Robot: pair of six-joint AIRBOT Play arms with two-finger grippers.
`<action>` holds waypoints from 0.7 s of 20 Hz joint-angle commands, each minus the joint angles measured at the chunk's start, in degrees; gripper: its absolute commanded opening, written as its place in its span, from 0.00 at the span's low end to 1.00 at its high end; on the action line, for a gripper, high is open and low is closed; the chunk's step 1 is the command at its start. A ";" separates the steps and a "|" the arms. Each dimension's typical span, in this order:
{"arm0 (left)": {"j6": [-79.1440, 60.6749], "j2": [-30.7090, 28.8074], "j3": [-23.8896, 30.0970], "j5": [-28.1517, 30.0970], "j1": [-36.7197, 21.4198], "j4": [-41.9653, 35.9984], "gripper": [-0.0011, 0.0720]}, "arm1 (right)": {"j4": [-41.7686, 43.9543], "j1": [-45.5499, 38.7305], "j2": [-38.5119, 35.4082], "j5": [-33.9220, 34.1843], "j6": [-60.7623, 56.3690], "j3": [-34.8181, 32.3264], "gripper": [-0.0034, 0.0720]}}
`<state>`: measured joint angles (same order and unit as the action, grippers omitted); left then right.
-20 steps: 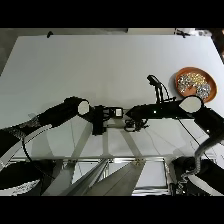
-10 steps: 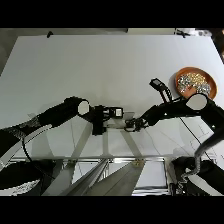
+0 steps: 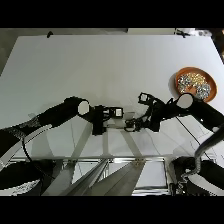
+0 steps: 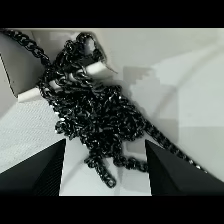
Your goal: Fold the box and place the chain.
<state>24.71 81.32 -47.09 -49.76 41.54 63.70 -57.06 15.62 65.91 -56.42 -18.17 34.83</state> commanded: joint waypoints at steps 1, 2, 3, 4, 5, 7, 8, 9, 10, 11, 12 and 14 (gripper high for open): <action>0.00 -0.04 0.02 0.02 0.00 0.02 0.30 | -0.31 2.67 3.34 0.79 3.87 -0.04 0.79; 0.00 -0.04 0.02 0.02 0.00 0.02 0.30 | -0.11 3.52 4.00 1.07 3.87 -0.04 0.78; 0.00 -0.04 0.02 0.02 0.00 0.02 0.30 | 0.46 4.20 4.42 1.90 3.76 -0.04 0.77; 0.00 -0.04 0.02 0.02 0.00 0.02 0.30 | 1.62 4.74 4.83 3.08 3.65 -0.04 0.76; 0.00 -0.04 0.02 0.02 0.00 0.02 0.30 | 3.43 5.05 5.22 4.09 3.39 -0.04 0.75; 0.00 -0.04 0.02 0.02 0.00 0.02 0.30 | 6.69 5.09 6.05 4.63 3.41 -0.04 0.62; 0.00 -0.04 0.02 0.02 0.00 0.02 0.30 | 6.56 5.09 6.29 4.39 3.41 -0.04 0.54; 0.00 -0.04 0.02 0.02 0.00 0.00 0.30 | 6.01 5.09 6.32 4.04 3.41 -0.04 0.44; 0.00 -0.04 0.02 0.02 0.00 0.02 0.30 | 5.79 5.09 6.32 3.54 3.41 -0.04 0.34; 0.00 -0.04 0.02 0.02 0.00 0.02 0.30 | 5.79 5.09 6.29 3.28 3.41 -0.04 0.19; 0.00 -0.04 0.02 0.02 0.00 0.02 0.30 | 5.79 5.09 6.27 3.23 3.26 -0.04 0.10; 0.00 -0.04 0.02 0.02 0.00 0.02 0.30 | 5.79 5.09 5.99 3.06 2.97 -0.02 0.09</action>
